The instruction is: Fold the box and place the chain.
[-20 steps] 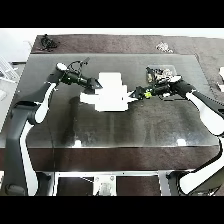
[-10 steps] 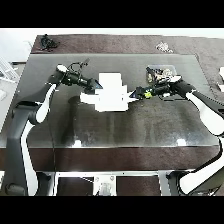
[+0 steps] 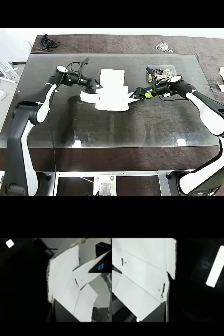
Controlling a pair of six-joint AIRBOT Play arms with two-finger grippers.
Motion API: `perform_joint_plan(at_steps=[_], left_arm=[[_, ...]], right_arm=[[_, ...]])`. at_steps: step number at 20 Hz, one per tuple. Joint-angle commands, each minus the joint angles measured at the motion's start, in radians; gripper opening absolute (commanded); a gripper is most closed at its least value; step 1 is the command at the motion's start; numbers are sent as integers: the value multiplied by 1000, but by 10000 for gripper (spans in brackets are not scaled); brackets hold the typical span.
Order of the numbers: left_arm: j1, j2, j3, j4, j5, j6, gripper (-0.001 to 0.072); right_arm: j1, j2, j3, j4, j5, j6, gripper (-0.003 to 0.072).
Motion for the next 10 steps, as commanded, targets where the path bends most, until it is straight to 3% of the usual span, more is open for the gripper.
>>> perform_joint_plan(at_steps=[1,2,4,5,10], left_arm=[[-1,-7,0,-61,-64,179,18],[-1,-7,0,-64,-68,216,18],[-1,-7,0,-75,-76,324,17],[-1,-7,0,-85,-92,399,16],[43,-7,-56,-248,-208,723,14]], right_arm=[[1,-1,0,2,-1,0,11],[1,-1,0,3,-1,0,18],[-8,0,0,32,-1,-1,274],[-19,0,0,57,-2,-18,328],[-105,0,0,256,-1,-92,328]])
